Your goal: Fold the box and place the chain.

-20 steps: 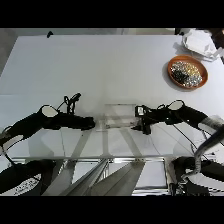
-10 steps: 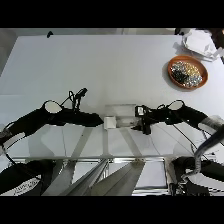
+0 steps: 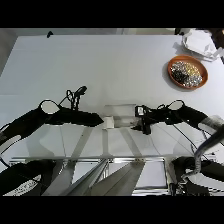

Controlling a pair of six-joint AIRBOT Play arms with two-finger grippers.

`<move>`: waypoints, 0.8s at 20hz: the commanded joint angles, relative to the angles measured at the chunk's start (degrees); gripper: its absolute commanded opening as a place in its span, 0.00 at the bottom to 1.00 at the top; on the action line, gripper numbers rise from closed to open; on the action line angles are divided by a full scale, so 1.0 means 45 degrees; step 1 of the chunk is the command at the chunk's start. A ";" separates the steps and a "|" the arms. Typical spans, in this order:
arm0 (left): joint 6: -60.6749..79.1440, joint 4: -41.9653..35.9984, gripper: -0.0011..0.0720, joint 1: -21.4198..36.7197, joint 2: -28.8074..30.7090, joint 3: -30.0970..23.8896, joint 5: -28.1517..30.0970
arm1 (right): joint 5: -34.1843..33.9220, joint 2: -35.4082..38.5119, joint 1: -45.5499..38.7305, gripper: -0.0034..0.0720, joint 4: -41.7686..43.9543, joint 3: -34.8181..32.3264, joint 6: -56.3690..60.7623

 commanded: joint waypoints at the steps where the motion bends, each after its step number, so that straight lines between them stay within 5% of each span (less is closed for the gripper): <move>1: -0.0253 0.0034 0.32 -0.0155 0.0049 0.0015 -0.0097 | 0.0005 0.0005 0.0000 0.65 0.0000 0.0015 0.0005; 2: -0.0257 0.0029 0.42 -0.0306 0.0015 0.0015 -0.0044 | 0.0005 0.0000 0.0000 0.65 -0.0005 0.0015 0.0000; 6: -0.0515 0.0039 0.49 -0.0952 0.0005 0.0019 0.0695 | 0.0005 0.0000 0.0000 0.65 0.0000 0.0015 0.0000; 12: -0.1229 0.0321 0.50 -0.1496 0.0000 0.0063 0.1166 | 0.0005 0.0000 0.0000 0.65 0.0000 0.0015 0.0005; 16: -0.3211 0.2050 0.50 -0.1710 -0.0272 0.0797 0.1462 | 0.0005 0.0000 0.0000 0.65 0.0000 0.0015 0.0005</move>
